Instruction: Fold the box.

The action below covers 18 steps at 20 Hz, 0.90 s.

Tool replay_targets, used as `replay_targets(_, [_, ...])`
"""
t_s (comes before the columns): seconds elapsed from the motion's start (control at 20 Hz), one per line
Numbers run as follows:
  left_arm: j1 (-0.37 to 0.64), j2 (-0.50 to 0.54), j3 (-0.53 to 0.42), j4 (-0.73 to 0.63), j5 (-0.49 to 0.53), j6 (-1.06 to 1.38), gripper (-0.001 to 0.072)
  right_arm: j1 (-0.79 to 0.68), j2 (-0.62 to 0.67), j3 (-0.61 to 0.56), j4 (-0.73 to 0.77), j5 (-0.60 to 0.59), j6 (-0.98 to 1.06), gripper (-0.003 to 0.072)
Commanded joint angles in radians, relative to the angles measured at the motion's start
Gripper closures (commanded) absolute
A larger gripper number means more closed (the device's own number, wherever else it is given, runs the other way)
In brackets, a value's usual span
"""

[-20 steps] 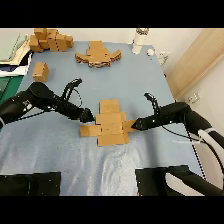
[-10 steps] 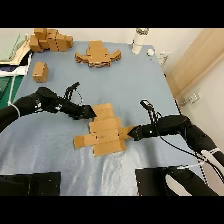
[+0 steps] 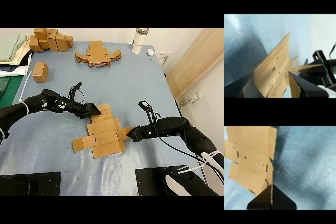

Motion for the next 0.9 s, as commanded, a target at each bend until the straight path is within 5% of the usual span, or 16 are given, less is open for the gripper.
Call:
replay_targets(0.0, [0.000, -0.010, 0.005, -0.008, -0.099, 0.037, 0.0065, 0.002, 0.001, -0.001, 0.000, 0.013, 0.000, 0.0684])
replay_targets(0.05, [0.000, -0.010, 0.005, -0.008, -0.109, 0.038, 0.0147, 0.002, 0.001, -0.001, 0.000, 0.014, 0.000, 0.0684])
replay_targets(0.1, [0.000, -0.010, 0.005, -0.008, -0.123, 0.066, 0.0317, 0.002, 0.001, -0.001, 0.000, 0.014, 0.000, 0.0684])
replay_targets(0.15, [0.000, -0.010, 0.005, -0.009, -0.135, 0.079, 0.0354, 0.002, 0.001, -0.001, 0.000, 0.014, 0.000, 0.0684])
replay_targets(0.5, [-0.023, -0.014, 0.005, 0.003, -0.138, 0.105, 0.0360, 0.002, 0.001, -0.001, -0.009, 0.015, 0.000, 0.0683])
replay_targets(0.55, [-0.023, -0.014, 0.005, 0.004, -0.138, 0.116, 0.0514, 0.002, 0.001, -0.001, -0.011, 0.015, 0.000, 0.0684])
replay_targets(0.6, [-0.022, -0.014, 0.005, 0.004, -0.135, 0.123, 0.0588, 0.002, 0.001, -0.001, -0.011, 0.015, 0.000, 0.0683])
replay_targets(0.85, [-0.019, -0.014, 0.005, 0.004, -0.121, 0.138, 0.0607, 0.002, 0.001, -0.001, -0.011, 0.014, 0.000, 0.0684])
